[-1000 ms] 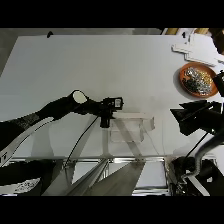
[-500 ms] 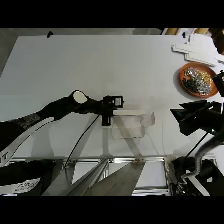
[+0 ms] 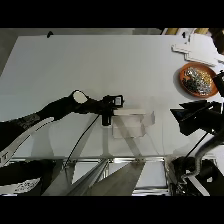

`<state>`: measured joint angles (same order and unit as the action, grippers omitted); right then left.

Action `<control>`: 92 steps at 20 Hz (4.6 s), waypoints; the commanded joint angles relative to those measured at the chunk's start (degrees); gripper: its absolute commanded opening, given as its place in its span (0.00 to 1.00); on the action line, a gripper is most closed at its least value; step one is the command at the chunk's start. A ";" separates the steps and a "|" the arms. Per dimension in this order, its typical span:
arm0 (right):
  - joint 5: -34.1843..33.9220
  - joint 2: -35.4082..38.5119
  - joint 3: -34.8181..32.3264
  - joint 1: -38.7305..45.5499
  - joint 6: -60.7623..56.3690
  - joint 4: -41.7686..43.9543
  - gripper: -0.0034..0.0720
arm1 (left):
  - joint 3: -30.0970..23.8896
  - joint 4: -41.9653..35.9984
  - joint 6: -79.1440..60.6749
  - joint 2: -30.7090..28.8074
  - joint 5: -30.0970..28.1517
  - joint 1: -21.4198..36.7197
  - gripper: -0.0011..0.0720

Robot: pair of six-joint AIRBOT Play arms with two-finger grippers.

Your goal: Fold the box and place the chain.

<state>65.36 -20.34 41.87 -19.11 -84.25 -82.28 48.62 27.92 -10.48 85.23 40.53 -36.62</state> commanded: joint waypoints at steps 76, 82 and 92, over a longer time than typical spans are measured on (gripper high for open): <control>-14.91 -42.51 -15.56 12.15 105.33 45.24 0.96 | -0.02 -0.04 0.00 -0.02 0.02 -0.02 0.03; -13.46 -48.92 -13.49 12.20 105.77 44.98 0.96 | -0.02 -0.04 0.00 -0.02 0.00 -0.02 0.03; -12.04 -52.76 -13.51 9.55 105.55 45.38 0.95 | -0.02 -0.04 0.00 -0.02 0.02 -0.02 0.03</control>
<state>52.51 -71.96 28.34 -9.02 22.11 -36.62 48.62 27.90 -10.52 85.23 40.84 -36.62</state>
